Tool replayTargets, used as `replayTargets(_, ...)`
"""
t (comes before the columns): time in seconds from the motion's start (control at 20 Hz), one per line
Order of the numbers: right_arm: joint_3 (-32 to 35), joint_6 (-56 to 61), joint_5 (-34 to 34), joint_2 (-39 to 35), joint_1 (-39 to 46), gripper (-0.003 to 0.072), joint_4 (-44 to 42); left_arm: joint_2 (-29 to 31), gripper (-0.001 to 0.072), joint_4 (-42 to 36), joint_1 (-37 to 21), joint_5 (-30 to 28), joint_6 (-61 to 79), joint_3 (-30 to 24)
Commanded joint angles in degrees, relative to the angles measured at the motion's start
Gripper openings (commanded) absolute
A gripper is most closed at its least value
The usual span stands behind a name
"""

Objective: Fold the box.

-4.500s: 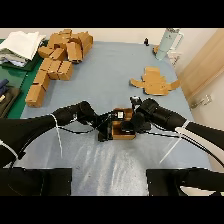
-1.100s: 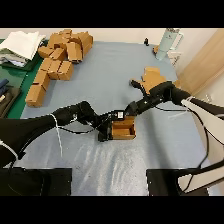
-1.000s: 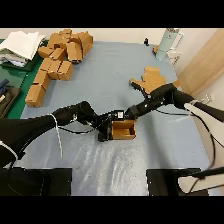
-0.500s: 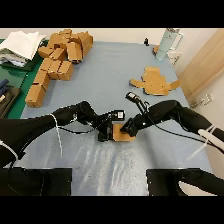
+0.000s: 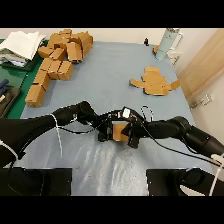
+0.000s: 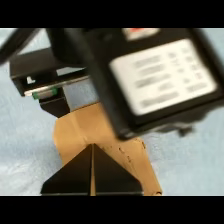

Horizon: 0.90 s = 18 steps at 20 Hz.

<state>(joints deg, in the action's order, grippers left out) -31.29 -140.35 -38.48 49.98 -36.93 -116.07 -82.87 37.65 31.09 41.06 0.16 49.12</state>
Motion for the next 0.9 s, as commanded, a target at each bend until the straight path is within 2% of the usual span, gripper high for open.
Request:
replayTargets(0.0,3.89,-4.44,4.5,-2.91,-2.14,0.0316,4.72,0.0,0.0414,0.02,0.0,-0.02,0.0,-0.02)
replayTargets(0.1,4.04,-7.63,4.76,-2.91,-2.12,0.0387,4.74,0.0,0.0414,0.02,0.0,-0.02,0.0,-0.02)
replayTargets(0.2,4.04,-11.76,5.33,-2.91,-2.14,0.051,4.7,0.0,0.0414,0.02,0.02,-0.02,0.0,-0.02)
replayTargets(0.25,4.04,-13.68,5.68,-2.84,-2.12,0.0525,4.72,0.0,0.0414,0.02,0.0,-0.02,0.0,-0.02)
replayTargets(0.45,4.04,-17.33,8.52,-2.78,-2.12,0.0525,6.69,0.0,0.0414,0.02,0.02,-0.02,0.0,-0.02)
replayTargets(0.7,4.07,-18.95,8.46,-1.2,-2.14,0.0521,6.58,0.0,0.0414,0.02,0.0,-0.02,0.0,-0.02)
replayTargets(0.8,4.07,-19.17,8.31,-0.96,-2.14,0.0495,6.58,0.0,0.0414,0.02,0.02,0.0,0.0,-0.02)
replayTargets(0.85,4.04,-19.19,8.11,-1.05,-2.14,0.0411,6.6,0.0,0.0414,0.02,0.02,-0.04,0.0,-0.02)
